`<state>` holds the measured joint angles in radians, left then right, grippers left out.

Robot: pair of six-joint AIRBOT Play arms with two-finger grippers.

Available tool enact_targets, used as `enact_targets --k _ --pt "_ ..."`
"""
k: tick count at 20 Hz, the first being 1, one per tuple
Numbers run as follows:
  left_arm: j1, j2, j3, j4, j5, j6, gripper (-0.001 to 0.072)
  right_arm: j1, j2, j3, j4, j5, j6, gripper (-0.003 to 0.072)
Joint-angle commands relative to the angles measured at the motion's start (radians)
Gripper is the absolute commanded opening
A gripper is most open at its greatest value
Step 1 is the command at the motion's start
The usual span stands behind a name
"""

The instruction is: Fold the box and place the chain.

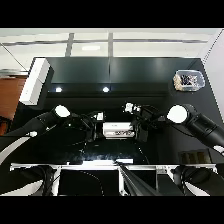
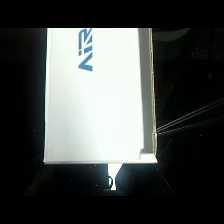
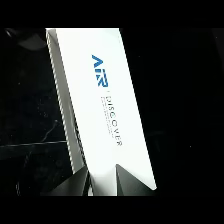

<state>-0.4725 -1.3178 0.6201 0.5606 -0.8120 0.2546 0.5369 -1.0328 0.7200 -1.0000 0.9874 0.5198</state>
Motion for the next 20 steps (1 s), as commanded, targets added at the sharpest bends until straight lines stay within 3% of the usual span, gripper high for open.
enact_targets --k 1,20 --pt "0.000 -0.001 0.000 0.000 0.000 0.000 0.0406 0.001 0.000 0.000 0.001 0.011 0.000 0.0160" --pt "0.000 -0.001 0.000 0.004 0.001 0.000 0.0406 0.001 0.000 -0.010 -0.005 0.024 0.001 0.0207"
